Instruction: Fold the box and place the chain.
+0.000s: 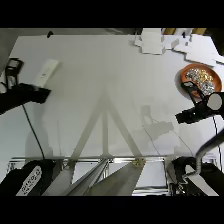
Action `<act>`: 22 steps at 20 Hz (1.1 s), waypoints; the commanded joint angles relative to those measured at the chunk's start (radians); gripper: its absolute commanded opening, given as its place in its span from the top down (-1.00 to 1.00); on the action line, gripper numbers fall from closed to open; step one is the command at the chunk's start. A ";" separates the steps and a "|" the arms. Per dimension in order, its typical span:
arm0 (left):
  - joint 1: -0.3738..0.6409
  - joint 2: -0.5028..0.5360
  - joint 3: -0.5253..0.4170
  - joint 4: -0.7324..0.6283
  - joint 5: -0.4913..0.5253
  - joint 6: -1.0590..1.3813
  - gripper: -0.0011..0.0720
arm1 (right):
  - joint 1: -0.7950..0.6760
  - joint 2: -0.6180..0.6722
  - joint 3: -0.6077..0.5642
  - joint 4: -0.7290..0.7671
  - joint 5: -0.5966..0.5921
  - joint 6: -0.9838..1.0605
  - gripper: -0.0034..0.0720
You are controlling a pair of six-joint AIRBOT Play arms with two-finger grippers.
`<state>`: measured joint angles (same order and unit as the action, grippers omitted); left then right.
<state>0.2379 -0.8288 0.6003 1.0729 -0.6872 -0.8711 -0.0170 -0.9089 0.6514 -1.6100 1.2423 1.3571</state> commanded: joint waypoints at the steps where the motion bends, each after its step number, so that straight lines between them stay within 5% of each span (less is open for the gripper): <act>1: 0.243 0.005 0.000 0.089 -0.032 -0.208 0.23 | -0.001 0.000 0.000 0.000 0.000 0.000 0.86; 8: 0.298 -0.144 0.000 0.108 -0.139 -0.215 0.16 | -0.001 0.000 0.000 0.000 0.000 0.000 0.86; 11: 0.298 -0.179 0.000 0.112 -0.160 -0.216 -0.46 | -0.001 0.000 0.000 0.000 0.000 0.000 0.86; 16: 0.298 -0.180 0.000 0.139 -0.170 -0.220 -0.94 | -0.001 0.000 0.000 0.000 0.000 0.000 0.86; 22: 0.266 -0.067 0.000 0.183 -0.175 -0.262 -0.93 | -0.001 0.000 0.000 0.000 0.000 0.000 0.86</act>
<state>0.5213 -0.9546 0.6006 1.2335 -0.8566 -1.1206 -0.0170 -0.9089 0.6518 -1.6104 1.2423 1.3571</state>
